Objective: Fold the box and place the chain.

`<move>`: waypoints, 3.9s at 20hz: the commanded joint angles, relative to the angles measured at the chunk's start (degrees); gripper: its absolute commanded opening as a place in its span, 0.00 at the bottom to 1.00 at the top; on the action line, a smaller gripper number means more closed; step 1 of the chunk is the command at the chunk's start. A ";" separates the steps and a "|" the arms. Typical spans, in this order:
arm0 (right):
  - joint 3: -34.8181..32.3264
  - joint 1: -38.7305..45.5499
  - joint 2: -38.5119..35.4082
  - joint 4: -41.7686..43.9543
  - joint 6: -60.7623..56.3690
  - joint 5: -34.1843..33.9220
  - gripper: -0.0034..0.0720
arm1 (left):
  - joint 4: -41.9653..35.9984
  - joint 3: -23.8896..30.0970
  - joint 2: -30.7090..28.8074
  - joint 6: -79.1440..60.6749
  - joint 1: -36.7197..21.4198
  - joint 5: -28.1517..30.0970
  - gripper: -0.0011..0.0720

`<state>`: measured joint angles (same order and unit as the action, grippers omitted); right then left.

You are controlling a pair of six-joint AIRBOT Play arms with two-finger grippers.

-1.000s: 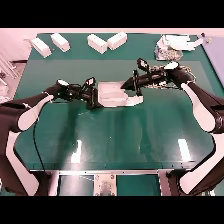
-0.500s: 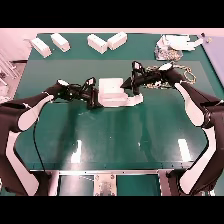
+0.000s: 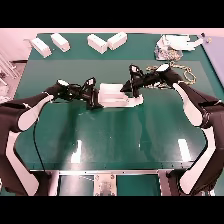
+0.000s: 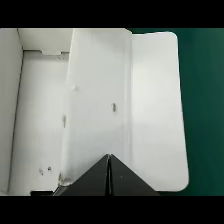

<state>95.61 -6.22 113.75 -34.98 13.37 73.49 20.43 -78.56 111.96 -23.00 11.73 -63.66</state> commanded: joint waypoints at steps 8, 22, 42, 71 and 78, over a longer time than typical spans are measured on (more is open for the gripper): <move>-3.87 6.36 -11.41 -1.64 -8.68 3.50 0.05 | -0.02 -0.07 -0.04 0.04 -0.07 0.02 0.74; -38.03 6.91 -24.98 12.07 4.57 -23.28 0.05 | -0.02 -0.07 -0.04 0.02 -0.07 0.04 0.74; -35.74 4.70 -17.51 18.84 31.06 -14.88 0.63 | -0.02 -0.07 -0.04 0.04 -0.07 0.04 0.74; -31.61 -2.73 -14.51 11.69 28.65 -17.94 0.72 | -0.04 -0.07 -0.04 0.04 -0.07 0.02 0.74; -30.05 -2.73 -13.77 11.58 30.60 -17.97 0.90 | -0.02 -0.07 -0.04 0.04 -0.07 0.02 0.74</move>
<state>65.21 -8.88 99.79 -23.33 43.33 55.66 20.38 -78.56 111.92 -22.92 11.73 -63.72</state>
